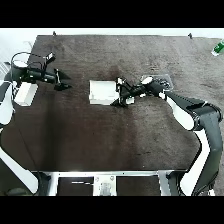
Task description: Fold the box and place the chain.
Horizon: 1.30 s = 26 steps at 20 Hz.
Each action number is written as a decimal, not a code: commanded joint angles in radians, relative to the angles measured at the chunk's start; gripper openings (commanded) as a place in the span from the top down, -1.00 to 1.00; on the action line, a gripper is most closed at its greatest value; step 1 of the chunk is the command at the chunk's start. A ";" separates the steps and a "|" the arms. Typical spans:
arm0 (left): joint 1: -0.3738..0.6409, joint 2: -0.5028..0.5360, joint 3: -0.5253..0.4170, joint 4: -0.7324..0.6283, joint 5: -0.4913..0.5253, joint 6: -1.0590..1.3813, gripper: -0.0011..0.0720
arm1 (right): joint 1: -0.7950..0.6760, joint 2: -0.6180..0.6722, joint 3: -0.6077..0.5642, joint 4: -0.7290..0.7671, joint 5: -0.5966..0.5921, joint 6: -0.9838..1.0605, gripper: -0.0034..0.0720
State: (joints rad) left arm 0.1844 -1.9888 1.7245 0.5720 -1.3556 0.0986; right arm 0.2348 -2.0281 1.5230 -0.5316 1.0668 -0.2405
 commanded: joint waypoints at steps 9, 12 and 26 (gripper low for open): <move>-0.122 -0.012 -0.057 0.050 -0.034 0.107 -0.99 | 0.001 0.000 0.000 0.000 0.000 0.000 -0.61; -0.146 -0.013 -0.057 0.063 0.024 0.022 -0.94 | 0.001 0.000 0.000 0.000 0.000 0.000 -0.61; -0.148 -0.132 0.068 0.018 -0.113 0.171 -0.94 | 0.000 0.000 0.000 0.000 0.000 0.000 -0.61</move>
